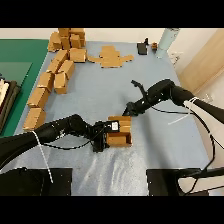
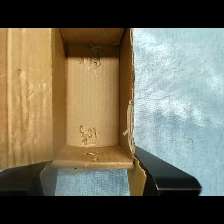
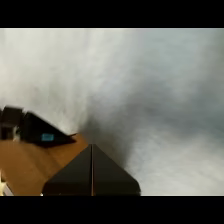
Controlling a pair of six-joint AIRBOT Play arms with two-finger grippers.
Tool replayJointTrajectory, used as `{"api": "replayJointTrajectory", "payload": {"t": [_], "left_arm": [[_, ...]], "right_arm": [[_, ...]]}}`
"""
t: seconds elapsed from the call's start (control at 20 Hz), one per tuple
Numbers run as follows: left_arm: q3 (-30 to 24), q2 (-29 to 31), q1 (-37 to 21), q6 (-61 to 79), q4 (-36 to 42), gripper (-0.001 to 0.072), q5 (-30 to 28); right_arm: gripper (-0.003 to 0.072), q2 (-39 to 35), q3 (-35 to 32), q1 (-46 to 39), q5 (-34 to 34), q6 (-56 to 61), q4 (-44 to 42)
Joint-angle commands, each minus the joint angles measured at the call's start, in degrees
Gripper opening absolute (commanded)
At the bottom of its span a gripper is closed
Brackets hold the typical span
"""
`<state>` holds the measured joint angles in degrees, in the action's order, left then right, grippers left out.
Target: Fold the box.
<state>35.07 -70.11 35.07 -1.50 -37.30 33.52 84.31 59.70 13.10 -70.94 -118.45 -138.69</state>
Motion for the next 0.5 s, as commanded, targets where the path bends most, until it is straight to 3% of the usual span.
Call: {"api": "replayJointTrajectory", "payload": {"t": [0.0, 0.2, 0.45], "left_arm": [[0.0, 0.04, -0.07, 0.02, 0.0, 0.0363, -0.04], [0.0, 0.04, -0.07, 0.02, 0.0, 0.0362, -0.07], [0.0, 0.04, -0.07, 0.02, 0.0, 0.0363, 0.0]], "right_arm": [[0.0002, -6.88, -6.43, 5.42, 2.29, -7.43, -1.16], [0.0002, -21.51, -19.04, 12.92, 12.79, -7.63, 5.6], [0.0003, -33.88, -28.61, 22.23, 25.33, -7.61, 13.07]]}}
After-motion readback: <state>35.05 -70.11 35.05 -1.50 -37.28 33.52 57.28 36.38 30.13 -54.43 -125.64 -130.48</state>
